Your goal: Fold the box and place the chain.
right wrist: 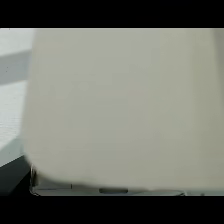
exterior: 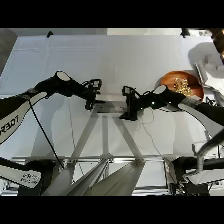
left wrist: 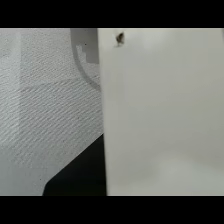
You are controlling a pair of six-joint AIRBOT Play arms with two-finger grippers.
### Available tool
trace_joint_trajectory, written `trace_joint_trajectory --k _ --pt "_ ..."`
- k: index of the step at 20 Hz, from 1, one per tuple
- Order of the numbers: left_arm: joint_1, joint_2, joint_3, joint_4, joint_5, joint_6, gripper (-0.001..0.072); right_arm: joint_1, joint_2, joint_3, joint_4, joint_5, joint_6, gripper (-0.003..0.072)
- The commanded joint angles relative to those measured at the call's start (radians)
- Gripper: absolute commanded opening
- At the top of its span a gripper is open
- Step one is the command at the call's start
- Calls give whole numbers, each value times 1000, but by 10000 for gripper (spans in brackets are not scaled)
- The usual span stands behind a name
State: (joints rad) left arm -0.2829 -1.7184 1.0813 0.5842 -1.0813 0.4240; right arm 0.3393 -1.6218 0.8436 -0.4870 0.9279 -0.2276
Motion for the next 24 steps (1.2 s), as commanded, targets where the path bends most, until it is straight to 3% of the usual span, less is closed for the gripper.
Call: trace_joint_trajectory --k 1,4,5,24 --pt "1 -1 1 0 0 2 13 -1 7 0 -6 24 24 651" --pt "1 -1 1 0 0 2 13 -1 7 0 -14 28 24 515" --pt "1 -1 1 0 0 2 13 -1 7 0 -14 28 24 502" --pt "1 -1 0 0 0 2 13 -1 7 0 -13 29 20 503"
